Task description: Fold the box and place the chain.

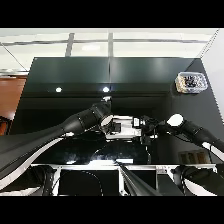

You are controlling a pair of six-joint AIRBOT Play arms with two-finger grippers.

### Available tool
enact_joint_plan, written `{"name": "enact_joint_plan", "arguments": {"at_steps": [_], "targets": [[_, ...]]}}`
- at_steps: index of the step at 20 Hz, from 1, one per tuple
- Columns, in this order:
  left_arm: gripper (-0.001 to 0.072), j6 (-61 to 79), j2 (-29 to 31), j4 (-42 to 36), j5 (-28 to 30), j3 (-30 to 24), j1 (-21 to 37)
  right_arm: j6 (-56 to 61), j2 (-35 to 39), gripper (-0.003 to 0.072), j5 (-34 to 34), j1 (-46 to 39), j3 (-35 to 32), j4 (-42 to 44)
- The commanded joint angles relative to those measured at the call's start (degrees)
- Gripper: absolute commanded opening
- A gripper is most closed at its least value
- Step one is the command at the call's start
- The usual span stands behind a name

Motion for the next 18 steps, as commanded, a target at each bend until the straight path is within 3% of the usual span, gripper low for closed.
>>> {"name": "enact_joint_plan", "arguments": {"at_steps": [1,9,10,11,12,18], "targets": [[0.0294,-0.20,-0.02,0.09,0.92,0.04,0.07,0.04,0.00,0.0428,-0.02,0.02,0.00,0.07],[0.0273,-0.13,-1.66,-1.16,-0.07,0.04,0.02,0.04,0.00,0.0428,-0.02,0.02,0.00,0.07],[0.0259,-0.13,-1.68,-1.46,0.15,0.09,0.00,0.04,0.00,0.0428,-0.02,0.02,0.00,0.07],[0.0178,-0.11,-1.68,-1.46,0.37,0.09,0.00,0.04,0.00,0.0428,-0.02,0.02,0.00,0.09],[0.0171,-0.11,-1.68,-1.42,0.35,0.09,0.02,0.04,0.00,0.0428,-0.02,0.02,0.00,0.07],[0.0172,-0.07,-1.68,-1.01,0.35,0.09,0.04,0.04,0.00,0.0428,-0.02,0.02,0.00,0.07]]}}
